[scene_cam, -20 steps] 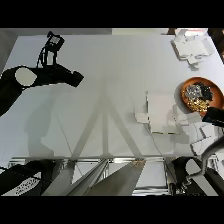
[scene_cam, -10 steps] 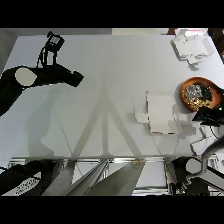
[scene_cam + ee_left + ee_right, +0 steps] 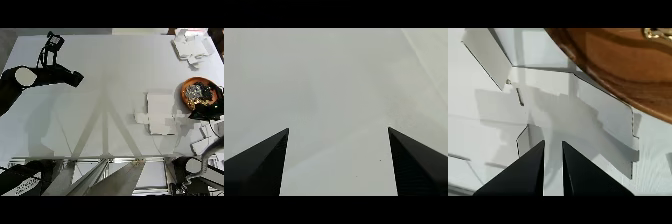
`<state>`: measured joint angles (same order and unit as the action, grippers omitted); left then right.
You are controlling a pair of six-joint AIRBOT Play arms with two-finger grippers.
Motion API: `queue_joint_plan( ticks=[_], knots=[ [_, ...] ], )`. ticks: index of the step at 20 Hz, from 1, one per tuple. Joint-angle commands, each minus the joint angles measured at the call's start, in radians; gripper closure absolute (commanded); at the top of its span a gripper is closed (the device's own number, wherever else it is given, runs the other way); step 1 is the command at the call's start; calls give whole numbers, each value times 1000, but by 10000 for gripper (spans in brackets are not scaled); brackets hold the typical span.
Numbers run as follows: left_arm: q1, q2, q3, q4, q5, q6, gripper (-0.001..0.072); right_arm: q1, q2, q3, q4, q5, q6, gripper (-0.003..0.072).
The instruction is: Fold the box and place the chain.
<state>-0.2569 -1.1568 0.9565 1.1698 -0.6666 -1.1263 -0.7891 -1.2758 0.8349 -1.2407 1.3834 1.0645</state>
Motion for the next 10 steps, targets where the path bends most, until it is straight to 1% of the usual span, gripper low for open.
queue_joint_plan(
  ticks=[1,2,4,5,8,10],
  knots=[
    [0,1,1,0,0,0,15,-1,-2,1,19,30,-52,575],
    [0,1,1,0,0,0,15,-1,-1,2,19,53,-61,536],
    [0,1,1,0,0,0,15,-1,2,29,14,114,-75,225],
    [0,1,1,0,0,0,15,-1,5,58,2,132,-69,202],
    [0,1,1,0,0,0,15,-1,21,133,3,120,-36,204],
    [0,1,1,0,0,0,15,-1,31,167,-62,117,-1,206]
  ],
)
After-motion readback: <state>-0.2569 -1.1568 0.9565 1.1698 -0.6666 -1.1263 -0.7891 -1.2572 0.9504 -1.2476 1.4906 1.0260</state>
